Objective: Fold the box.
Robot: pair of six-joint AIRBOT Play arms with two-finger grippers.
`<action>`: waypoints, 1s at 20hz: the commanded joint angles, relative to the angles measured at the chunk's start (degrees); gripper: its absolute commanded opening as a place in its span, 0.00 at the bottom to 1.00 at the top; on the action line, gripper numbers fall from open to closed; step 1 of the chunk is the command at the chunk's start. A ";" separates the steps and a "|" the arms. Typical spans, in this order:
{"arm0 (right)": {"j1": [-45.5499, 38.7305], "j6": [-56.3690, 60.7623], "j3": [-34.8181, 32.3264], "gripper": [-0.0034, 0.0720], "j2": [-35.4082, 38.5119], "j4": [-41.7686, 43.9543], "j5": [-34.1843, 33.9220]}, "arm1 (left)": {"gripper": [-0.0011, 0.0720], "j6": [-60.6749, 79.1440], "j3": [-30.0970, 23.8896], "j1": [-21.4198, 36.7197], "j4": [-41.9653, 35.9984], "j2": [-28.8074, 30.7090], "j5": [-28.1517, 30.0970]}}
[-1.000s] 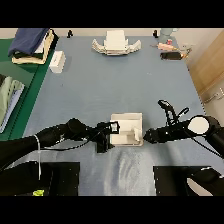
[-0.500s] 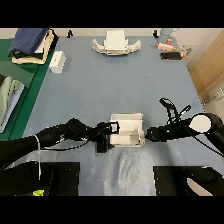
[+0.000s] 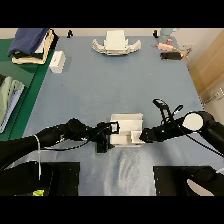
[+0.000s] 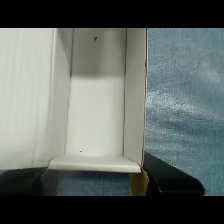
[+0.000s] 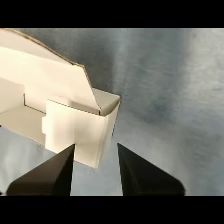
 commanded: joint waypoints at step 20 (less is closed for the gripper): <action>24.85 46.27 15.52 0.55 -22.25 -28.55 8.07 | 0.65 0.00 0.02 0.00 0.02 -0.04 0.02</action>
